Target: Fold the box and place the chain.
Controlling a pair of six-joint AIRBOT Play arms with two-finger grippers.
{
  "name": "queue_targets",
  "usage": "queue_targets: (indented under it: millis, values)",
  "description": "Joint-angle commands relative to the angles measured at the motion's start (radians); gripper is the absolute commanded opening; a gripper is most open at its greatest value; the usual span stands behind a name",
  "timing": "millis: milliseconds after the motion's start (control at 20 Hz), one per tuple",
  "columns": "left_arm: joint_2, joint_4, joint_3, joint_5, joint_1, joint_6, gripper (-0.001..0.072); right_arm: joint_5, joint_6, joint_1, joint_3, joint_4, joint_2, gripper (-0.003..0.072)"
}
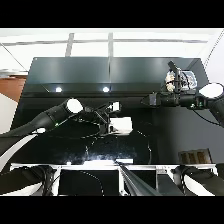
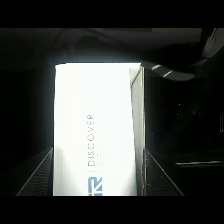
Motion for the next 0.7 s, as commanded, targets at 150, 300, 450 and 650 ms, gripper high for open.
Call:
queue_targets:
  millis: [150,300,450,650]
  values:
    - [-0.012,0.001,0.000,0.009,-0.020,0.000,0.0704,-0.007,0.000,0.000,0.001,0.000,0.000,0.0033]
    - [-0.020,0.000,0.000,0.013,-0.038,0.000,0.0704,-0.007,0.000,0.000,0.001,0.000,0.000,0.0033]
    - [-0.021,0.000,0.000,0.021,-0.040,0.000,0.0704,-0.007,0.000,0.000,0.000,0.000,0.000,0.0032]
    - [-0.031,0.000,0.000,0.029,-0.044,0.000,0.0704,-0.007,0.000,0.000,0.000,0.000,0.000,0.0032]
